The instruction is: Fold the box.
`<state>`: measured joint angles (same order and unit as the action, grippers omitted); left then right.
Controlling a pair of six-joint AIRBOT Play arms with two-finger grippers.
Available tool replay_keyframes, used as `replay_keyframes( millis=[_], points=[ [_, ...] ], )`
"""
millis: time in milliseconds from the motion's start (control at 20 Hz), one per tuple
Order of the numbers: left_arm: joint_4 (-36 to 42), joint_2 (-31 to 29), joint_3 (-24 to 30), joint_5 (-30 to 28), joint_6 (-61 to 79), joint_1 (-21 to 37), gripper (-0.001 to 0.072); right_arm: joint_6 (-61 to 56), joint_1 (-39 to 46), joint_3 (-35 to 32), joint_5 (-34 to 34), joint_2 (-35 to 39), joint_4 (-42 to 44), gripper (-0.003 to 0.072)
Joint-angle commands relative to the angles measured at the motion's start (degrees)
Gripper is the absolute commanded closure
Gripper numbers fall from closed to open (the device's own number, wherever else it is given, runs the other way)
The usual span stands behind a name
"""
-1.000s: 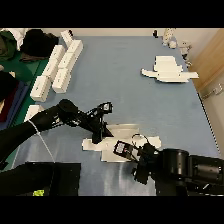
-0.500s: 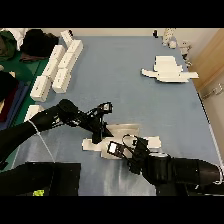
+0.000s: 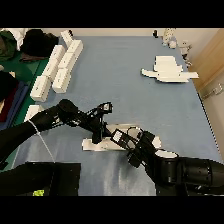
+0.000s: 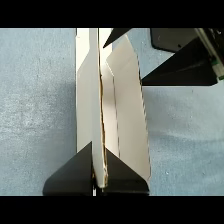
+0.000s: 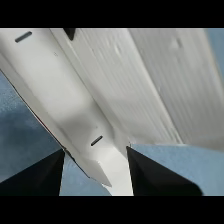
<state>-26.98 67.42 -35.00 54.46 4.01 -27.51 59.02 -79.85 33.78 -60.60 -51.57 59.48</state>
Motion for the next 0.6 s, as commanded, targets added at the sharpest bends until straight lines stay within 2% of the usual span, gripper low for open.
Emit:
replay_keyframes(
  millis=[0, 150, 200, 250, 400, 550],
  points=[
    [0.0, 0.0, 0.0, 0.0, 0.0, 0.0, 0.0696, -1.6, 0.0, 0.2, -1.6, 0.2, -0.6, 0.0099],
    [0.0, 0.0, 0.0, 0.0, 0.0, 0.0, 0.0696, -1.6, 0.0, 0.1, -2.5, 0.2, 2.4, 0.0087],
    [0.0, 0.0, 0.0, 0.0, 0.0, 0.0, 0.0696, -1.4, 0.0, -0.1, -2.9, 0.2, 2.9, 0.0060],
    [0.0, 0.0, 0.0, 0.0, 0.0, 0.0, 0.0696, 0.2, 0.0, -0.3, -3.2, 0.6, 2.9, -0.0034],
    [0.0, 0.0, 0.0, 0.0, 0.0, 0.0, 0.0696, 6.6, 2.5, -1.9, -0.6, 3.8, 3.6, -0.0034],
    [0.0, 0.0, 0.0, 0.0, 0.0, 0.0, 0.0696, 19.7, 10.2, -3.8, 3.7, 7.4, 9.7, -0.0034]
  ],
)
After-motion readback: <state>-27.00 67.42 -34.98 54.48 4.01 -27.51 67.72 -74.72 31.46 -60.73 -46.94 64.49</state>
